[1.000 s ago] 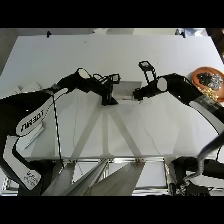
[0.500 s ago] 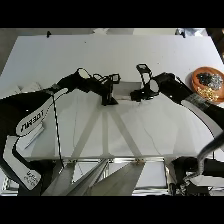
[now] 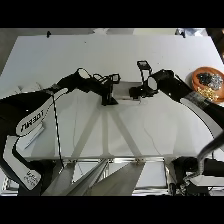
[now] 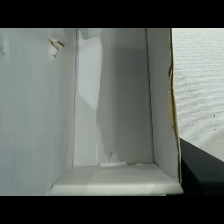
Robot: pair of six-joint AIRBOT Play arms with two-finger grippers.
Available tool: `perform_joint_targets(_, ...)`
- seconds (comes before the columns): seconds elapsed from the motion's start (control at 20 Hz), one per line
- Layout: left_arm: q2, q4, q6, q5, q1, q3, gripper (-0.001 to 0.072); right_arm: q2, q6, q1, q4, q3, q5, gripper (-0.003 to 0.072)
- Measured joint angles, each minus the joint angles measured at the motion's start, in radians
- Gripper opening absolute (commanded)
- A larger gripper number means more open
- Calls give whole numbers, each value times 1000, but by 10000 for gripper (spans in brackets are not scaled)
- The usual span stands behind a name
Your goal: Fold the box and place the chain.
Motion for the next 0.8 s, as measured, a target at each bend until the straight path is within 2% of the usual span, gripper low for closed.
perform_joint_targets(0.25,0,0,0,0,0,0,419,-32,26,2,0,14,-8,516)
perform_joint_targets(0.35,0,0,0,0,0,0,419,-51,32,7,0,16,-21,425)
perform_joint_targets(0.5,0,0,0,0,0,0,419,-74,36,12,4,18,-37,424)
perform_joint_targets(0.6,0,0,0,0,0,0,419,-85,51,13,5,18,-41,394)
perform_joint_targets(0.65,0,0,0,0,0,0,419,-90,66,14,5,18,-42,354)
perform_joint_targets(0.8,0,0,0,0,0,0,419,-100,94,14,0,19,-33,80)
